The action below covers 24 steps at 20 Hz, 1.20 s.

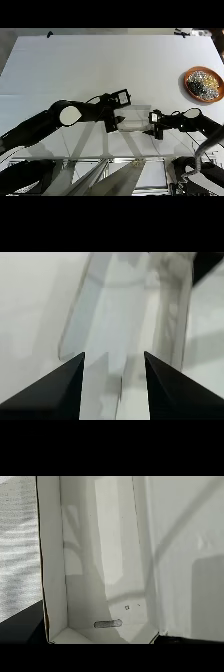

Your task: Fold the box and place the chain.

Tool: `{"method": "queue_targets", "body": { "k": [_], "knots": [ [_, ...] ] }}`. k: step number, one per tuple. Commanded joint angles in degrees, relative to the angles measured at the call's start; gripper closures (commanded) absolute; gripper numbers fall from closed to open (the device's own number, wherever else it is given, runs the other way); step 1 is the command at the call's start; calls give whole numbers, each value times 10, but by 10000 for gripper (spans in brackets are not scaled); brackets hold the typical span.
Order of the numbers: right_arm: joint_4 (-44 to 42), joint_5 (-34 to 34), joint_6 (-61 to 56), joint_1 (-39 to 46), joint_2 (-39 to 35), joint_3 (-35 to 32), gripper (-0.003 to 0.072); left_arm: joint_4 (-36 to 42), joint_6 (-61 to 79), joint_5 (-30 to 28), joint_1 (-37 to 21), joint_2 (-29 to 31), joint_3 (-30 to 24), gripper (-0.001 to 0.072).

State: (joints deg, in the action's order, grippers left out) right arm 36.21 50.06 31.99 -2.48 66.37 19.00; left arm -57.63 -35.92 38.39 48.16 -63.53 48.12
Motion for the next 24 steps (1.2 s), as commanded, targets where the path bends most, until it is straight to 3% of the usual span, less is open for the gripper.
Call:
{"method": "queue_targets", "body": {
  "k": [1,3,9,12,17,21,22,24],
  "knots": [
    [0,0,0,0,0,0,329,-131,-6,149,0,30,0,286],
    [0,0,0,0,0,0,329,-140,-5,177,-1,17,-1,286],
    [0,0,0,0,0,0,329,-144,17,110,-26,-61,-11,285],
    [0,0,0,0,0,0,329,-102,70,84,-36,-100,-11,287],
    [0,0,0,0,0,0,329,10,277,56,-35,-139,-11,291],
    [0,0,0,0,0,0,329,20,280,52,-35,-152,-11,295],
    [0,0,0,0,0,0,329,24,280,60,-35,-153,-11,300],
    [0,0,0,0,0,0,329,30,280,85,-35,-155,-11,381]
  ]
}}
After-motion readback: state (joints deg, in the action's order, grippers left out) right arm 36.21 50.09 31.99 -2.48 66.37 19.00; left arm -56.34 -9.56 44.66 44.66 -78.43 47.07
